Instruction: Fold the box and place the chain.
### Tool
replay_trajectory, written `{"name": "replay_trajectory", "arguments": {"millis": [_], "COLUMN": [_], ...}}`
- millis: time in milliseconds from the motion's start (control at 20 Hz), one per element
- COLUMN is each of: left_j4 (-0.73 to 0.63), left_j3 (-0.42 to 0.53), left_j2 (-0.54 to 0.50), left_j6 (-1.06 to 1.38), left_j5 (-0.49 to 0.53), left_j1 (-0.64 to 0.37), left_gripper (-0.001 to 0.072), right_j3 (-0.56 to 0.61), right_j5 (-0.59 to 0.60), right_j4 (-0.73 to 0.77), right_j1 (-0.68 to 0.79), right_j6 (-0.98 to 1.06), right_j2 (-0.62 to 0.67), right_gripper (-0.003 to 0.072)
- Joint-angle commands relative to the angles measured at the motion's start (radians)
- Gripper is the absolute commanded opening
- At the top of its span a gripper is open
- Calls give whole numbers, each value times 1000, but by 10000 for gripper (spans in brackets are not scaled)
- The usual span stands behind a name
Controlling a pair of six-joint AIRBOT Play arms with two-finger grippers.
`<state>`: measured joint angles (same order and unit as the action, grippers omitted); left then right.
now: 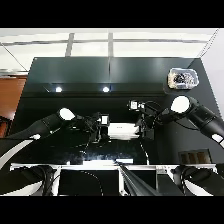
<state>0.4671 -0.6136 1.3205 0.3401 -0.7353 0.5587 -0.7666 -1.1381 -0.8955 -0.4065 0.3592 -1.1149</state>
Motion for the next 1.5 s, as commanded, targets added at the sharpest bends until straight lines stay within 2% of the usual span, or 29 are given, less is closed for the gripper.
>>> {"name": "replay_trajectory", "arguments": {"millis": [0,250,700,950,1100,1200,1250,1300,1400,1450], "left_j4": [0,0,0,0,0,0,0,0,0,0], "left_j3": [1,1,1,1,1,1,1,1,1,1], "left_j2": [1,1,1,1,1,1,1,1,1,1], "left_j6": [0,0,0,0,0,0,0,0,0,0], "left_j5": [0,0,0,0,0,0,0,0,0,0], "left_j1": [0,0,1,1,1,0,0,0,0,0], "left_gripper": [369,369,369,369,370,369,369,369,369,370], "right_j3": [1,27,22,-26,-61,-68,-67,-60,-11,28], "right_j5": [10,79,61,4,-17,-57,-90,-130,-134,-106], "right_j4": [5,1,4,17,92,154,163,163,219,292], "right_j1": [-3,-53,-59,-56,-39,-10,8,20,24,21], "right_j6": [0,0,62,218,299,432,550,634,724,721], "right_j2": [0,0,3,3,3,4,4,4,3,1], "right_gripper": [380,380,374,375,375,374,309,4,13,13]}}
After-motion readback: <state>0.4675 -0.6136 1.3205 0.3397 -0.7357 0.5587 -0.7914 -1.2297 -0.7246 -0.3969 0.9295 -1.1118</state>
